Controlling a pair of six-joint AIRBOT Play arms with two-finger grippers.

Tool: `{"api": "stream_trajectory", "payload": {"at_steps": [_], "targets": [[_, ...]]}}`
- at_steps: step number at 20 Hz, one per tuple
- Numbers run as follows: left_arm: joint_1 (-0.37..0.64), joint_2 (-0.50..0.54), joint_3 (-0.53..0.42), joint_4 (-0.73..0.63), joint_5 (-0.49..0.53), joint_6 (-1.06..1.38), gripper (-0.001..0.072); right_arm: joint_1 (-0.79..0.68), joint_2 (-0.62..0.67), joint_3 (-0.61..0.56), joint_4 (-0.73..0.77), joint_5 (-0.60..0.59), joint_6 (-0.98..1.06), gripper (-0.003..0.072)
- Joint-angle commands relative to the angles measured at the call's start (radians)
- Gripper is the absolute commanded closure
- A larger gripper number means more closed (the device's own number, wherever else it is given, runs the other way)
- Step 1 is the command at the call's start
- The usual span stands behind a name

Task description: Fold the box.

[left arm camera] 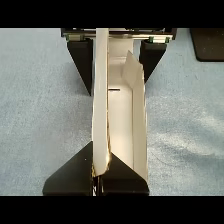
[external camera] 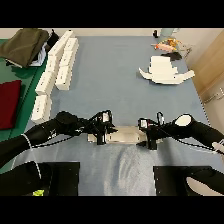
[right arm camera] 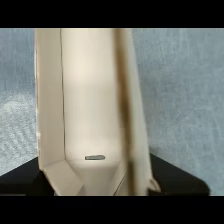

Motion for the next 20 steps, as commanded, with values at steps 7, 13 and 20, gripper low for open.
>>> {"api": "stream_trajectory", "payload": {"at_steps": [7,13,20], "targets": [[0.0,-0.001,0.001,0.0,0.0,0.0,0.0694,0.002,-0.003,-0.005,0.001,0.004,-0.001,0.0168],[0.0,0.0,0.001,0.0,0.0,0.0,0.0694,0.002,0.003,-0.005,0.039,0.017,-0.001,-0.0006],[0.0,-0.001,0.001,0.0,0.0,0.0,0.0694,0.002,0.014,-0.005,0.066,0.019,-0.001,-0.0002]]}}
